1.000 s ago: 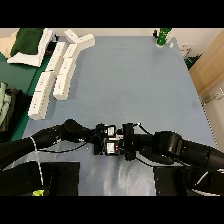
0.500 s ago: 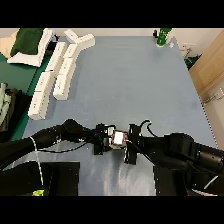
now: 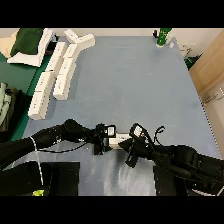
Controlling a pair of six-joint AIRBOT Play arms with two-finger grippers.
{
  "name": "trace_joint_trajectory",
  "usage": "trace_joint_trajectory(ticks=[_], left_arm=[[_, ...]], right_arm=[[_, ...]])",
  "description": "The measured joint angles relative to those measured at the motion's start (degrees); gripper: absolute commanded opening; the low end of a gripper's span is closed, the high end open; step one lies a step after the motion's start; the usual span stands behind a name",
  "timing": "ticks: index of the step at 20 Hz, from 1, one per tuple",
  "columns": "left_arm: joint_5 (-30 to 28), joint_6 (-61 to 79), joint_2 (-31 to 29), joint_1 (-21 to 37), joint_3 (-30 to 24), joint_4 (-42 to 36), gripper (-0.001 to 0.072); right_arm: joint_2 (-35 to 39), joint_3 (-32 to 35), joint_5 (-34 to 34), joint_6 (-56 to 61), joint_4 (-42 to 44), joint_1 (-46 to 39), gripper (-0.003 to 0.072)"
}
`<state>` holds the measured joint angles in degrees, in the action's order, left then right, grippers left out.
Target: Fold the box.
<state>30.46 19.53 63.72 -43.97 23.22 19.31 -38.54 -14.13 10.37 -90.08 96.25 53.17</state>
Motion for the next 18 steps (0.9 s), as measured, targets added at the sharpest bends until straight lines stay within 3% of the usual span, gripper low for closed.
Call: trace_joint_trajectory(ticks=[18], left_arm=[[-0.04,-0.07,0.00,0.02,0.00,-0.02,0.0473]], right_arm=[[-3.15,4.00,-4.57,6.10,0.44,-1.14,0.0004]])
